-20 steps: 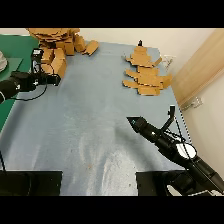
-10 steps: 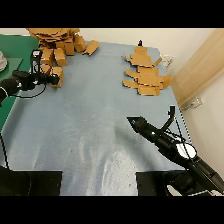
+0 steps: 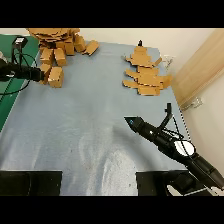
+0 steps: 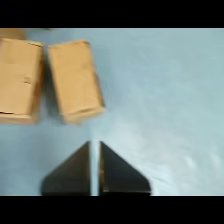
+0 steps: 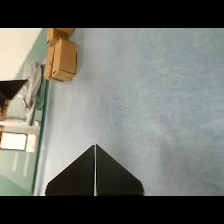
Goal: Fold the box.
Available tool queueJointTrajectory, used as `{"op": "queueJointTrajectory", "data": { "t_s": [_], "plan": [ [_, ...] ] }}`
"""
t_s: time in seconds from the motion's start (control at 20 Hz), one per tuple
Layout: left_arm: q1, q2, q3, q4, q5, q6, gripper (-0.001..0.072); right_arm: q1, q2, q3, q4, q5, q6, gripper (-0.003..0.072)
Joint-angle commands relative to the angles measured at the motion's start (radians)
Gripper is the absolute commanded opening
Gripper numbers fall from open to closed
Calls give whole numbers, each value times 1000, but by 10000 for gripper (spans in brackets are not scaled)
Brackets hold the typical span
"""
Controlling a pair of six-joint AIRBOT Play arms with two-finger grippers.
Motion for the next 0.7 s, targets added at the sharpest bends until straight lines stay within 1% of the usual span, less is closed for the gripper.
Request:
{"op": "queueJointTrajectory", "data": {
  "t_s": [0.0,0.05,0.15,0.25,0.35,0.45,0.65],
  "plan": [
    [-93,75,1,-95,-298,-53,11,-1,-129,119,-213,44,-3,3],
    [-146,75,1,-130,-318,-73,11,-1,-185,174,-255,55,-3,3],
    [-242,74,-3,-142,-310,-148,11,0,-282,272,-296,88,-3,3],
    [-332,72,-12,-143,-293,-163,11,0,-349,329,-301,115,-3,3],
    [-404,62,-13,-142,-269,-164,12,0,-383,342,-300,116,-3,4],
    [-449,51,-13,-142,-251,-163,12,0,-388,342,-301,117,-3,3],
    [-480,48,-13,-148,-253,-163,12,0,-387,342,-301,114,-3,4]
  ]
}}
